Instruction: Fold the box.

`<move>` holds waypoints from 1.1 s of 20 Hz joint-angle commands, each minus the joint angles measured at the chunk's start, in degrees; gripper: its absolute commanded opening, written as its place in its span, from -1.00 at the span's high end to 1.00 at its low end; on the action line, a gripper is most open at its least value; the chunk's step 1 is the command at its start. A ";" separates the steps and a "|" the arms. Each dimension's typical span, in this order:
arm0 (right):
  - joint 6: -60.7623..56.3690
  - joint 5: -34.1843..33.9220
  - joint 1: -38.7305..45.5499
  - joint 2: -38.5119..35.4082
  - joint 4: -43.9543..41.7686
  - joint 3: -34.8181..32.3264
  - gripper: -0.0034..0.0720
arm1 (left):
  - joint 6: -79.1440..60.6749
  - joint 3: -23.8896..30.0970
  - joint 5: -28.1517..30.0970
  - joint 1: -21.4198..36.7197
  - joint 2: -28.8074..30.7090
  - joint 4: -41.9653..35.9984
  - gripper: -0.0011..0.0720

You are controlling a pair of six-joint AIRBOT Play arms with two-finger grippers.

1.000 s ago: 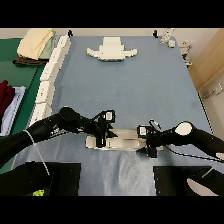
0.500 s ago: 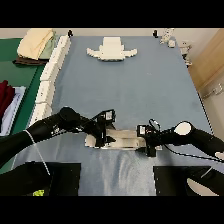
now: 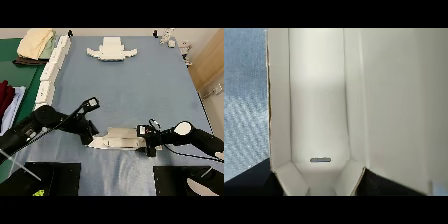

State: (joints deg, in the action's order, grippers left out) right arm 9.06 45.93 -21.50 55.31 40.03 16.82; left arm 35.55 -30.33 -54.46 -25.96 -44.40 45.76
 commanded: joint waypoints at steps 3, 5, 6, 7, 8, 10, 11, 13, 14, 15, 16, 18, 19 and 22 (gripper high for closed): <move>0.00 0.22 -0.04 -0.02 0.02 0.02 -0.44 | 16.39 -0.48 -4.81 -2.23 0.81 -15.96 0.93; 0.00 0.22 -0.04 -0.02 0.02 0.02 -0.44 | 16.61 -3.78 -1.81 -2.51 -5.81 -20.83 0.93; 0.00 0.22 -0.04 -0.02 0.02 0.02 -0.44 | 16.59 -6.14 -1.51 -2.54 -9.70 -22.08 0.93; 0.00 0.22 -0.04 -0.02 0.04 0.02 -0.44 | 16.57 -8.92 -1.46 -2.51 -13.97 -22.69 0.93; 0.00 0.22 -0.04 -0.02 0.04 0.02 -0.44 | 16.55 -11.50 -1.42 -2.51 -17.86 -22.60 0.93; 0.00 0.22 -0.04 -0.02 0.02 0.02 -0.44 | 16.96 -15.74 -1.40 -2.34 -25.49 -22.60 0.93; 0.00 0.22 -0.04 -0.02 0.02 0.02 -0.44 | 18.56 -16.87 -1.25 -1.95 -28.92 -22.60 0.93; 0.00 0.22 -0.04 -0.02 0.04 0.02 -0.44 | 21.59 -17.09 -1.27 -0.94 -34.27 -22.38 0.94; 0.00 0.22 -0.04 -0.02 0.04 0.02 -0.44 | 22.64 -17.09 -2.47 -0.59 -36.35 -22.29 0.93; 0.00 0.22 -0.04 -0.02 0.04 0.02 -0.44 | 23.30 -17.09 -3.74 -0.39 -38.10 -22.25 0.94; 0.00 0.20 -0.04 -0.02 0.04 0.02 -0.44 | 24.13 -17.09 -4.68 -0.44 -39.32 -22.14 0.94; 0.00 0.22 -0.04 -0.02 0.02 0.02 -0.44 | 24.52 -17.09 -5.51 -0.55 -40.65 -22.16 0.94; 0.00 0.22 -0.04 -0.02 0.02 0.02 -0.44 | 24.50 -17.09 -5.46 -0.55 -40.72 -22.12 0.94; 0.00 0.22 -0.04 -0.02 0.04 0.02 -0.44 | 24.48 -17.11 -5.53 -0.50 -40.70 -22.14 0.94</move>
State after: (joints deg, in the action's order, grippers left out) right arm 9.08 46.13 -21.50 55.33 40.10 16.84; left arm 59.46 -47.29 -59.31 -26.55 -84.05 23.51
